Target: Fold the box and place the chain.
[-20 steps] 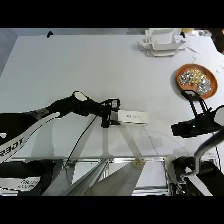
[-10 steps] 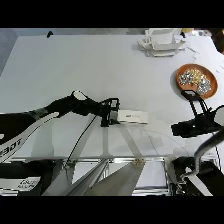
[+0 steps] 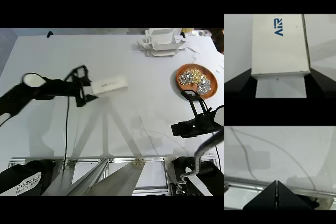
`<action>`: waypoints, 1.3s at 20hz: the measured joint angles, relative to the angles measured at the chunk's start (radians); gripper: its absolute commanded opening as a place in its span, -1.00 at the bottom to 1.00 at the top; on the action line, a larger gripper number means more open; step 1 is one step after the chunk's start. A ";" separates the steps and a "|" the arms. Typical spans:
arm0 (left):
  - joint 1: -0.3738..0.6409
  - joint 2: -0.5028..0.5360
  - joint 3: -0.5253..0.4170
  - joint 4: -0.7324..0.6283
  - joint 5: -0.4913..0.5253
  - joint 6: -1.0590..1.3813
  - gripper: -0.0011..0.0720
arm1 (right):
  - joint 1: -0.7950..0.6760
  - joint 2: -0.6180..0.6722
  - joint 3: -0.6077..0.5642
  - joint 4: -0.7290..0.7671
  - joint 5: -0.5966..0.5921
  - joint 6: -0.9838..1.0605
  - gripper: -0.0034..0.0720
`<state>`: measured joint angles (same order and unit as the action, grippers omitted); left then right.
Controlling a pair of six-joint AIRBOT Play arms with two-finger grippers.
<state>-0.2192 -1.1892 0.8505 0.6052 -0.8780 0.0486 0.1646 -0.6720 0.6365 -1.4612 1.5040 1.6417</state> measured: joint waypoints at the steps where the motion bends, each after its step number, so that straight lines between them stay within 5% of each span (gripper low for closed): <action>1: 0.053 0.037 0.000 0.032 -0.002 -0.046 -0.95 | 0.000 0.000 0.000 0.000 0.000 0.000 -0.85; 9: 0.456 0.133 0.000 0.286 0.025 -0.553 -0.94 | 0.000 0.000 0.000 0.000 0.000 0.000 -0.85; 16: 0.572 0.043 -0.001 0.514 0.003 -0.898 -0.93 | 0.000 0.000 0.000 0.000 0.000 0.000 -0.85; 19: 0.581 -0.002 -0.008 0.555 -0.037 -0.954 -0.54 | 0.000 0.000 0.000 0.000 0.000 0.000 -0.85; 24: 0.584 -0.040 -0.024 0.576 -0.064 -1.002 -0.53 | 0.000 0.000 0.000 0.000 0.000 0.000 -0.85; 25: 0.584 -0.043 -0.026 0.579 -0.068 -1.007 -0.42 | 0.000 0.000 0.000 0.000 0.000 0.000 -0.85; 26: 0.584 -0.045 -0.026 0.579 -0.071 -1.011 -0.04 | 0.000 0.000 0.000 0.000 0.000 0.000 -0.85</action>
